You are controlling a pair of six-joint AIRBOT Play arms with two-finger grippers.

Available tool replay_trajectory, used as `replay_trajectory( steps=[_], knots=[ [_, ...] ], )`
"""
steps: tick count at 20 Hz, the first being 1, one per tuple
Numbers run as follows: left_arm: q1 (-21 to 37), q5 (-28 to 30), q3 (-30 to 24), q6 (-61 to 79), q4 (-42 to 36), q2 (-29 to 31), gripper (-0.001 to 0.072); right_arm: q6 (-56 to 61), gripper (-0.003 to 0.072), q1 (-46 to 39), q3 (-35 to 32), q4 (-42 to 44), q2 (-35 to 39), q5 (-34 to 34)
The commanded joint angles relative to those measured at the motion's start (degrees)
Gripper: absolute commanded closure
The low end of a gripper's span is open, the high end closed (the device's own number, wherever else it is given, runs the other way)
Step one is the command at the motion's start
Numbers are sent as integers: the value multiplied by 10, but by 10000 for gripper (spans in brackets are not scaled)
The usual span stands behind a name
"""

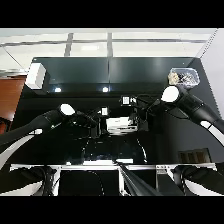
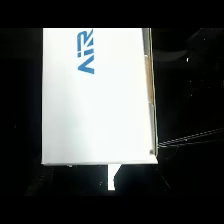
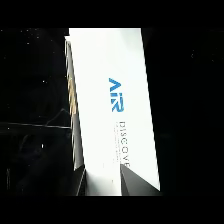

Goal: Fold the box and place the chain.

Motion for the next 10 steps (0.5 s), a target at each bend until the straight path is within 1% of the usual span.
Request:
replay_trajectory(
  steps=[1, 10],
  knots=[
    [0, 1, 0, -1, 0, 0, 384, -1, 381, 0, -2, -1, 0, 2],
    [0, 1, 0, -1, 0, 0, 384, 10, 381, 0, -12, -1, -1, 1]
  ],
)
